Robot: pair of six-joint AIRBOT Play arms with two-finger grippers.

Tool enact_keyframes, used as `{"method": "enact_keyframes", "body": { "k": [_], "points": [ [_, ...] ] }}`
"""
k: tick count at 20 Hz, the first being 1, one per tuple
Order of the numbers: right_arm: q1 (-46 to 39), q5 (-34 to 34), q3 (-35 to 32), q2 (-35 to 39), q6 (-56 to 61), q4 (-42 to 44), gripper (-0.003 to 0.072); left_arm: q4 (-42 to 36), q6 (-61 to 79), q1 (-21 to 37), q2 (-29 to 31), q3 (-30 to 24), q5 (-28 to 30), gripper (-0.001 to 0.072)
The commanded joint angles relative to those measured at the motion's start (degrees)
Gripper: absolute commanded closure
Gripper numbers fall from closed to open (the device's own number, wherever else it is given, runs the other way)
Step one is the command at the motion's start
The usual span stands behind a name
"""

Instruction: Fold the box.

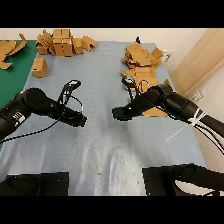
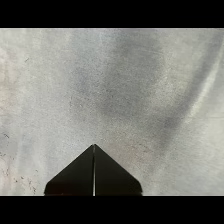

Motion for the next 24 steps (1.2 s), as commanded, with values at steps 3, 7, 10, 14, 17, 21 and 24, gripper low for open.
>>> {"method": "enact_keyframes", "body": {
  "k": [3,7,10,14,17,21,24],
  "points": [
    [0.02,0.00,0.04,-0.04,0.00,0.02,0.0686,0.02,0.02,0.07,0.04,-0.02,0.00,0.0700],
    [0.02,0.02,0.04,-0.04,0.00,0.00,0.0686,0.02,0.02,0.07,0.04,-0.02,0.00,0.0700],
    [0.02,0.70,0.04,-0.04,0.04,-0.13,0.0685,0.44,4.04,0.09,0.04,-0.02,1.20,0.0700],
    [0.04,2.73,0.04,-0.24,0.04,1.31,0.0685,0.24,4.11,0.07,0.04,-0.02,2.89,0.0700],
    [0.20,0.11,0.04,-0.83,0.02,3.98,0.0685,-0.81,4.11,0.09,0.04,-0.02,10.32,0.0700],
    [-7.93,-8.17,3.72,-1.22,7.87,-20.41,0.0681,-0.85,2.80,0.09,-0.20,-0.02,15.65,0.0700],
    [-25.11,-13.00,7.23,-1.22,6.80,-32.17,0.0240,-1.03,0.59,0.09,-1.20,-0.02,15.78,0.0699]
  ]
}}
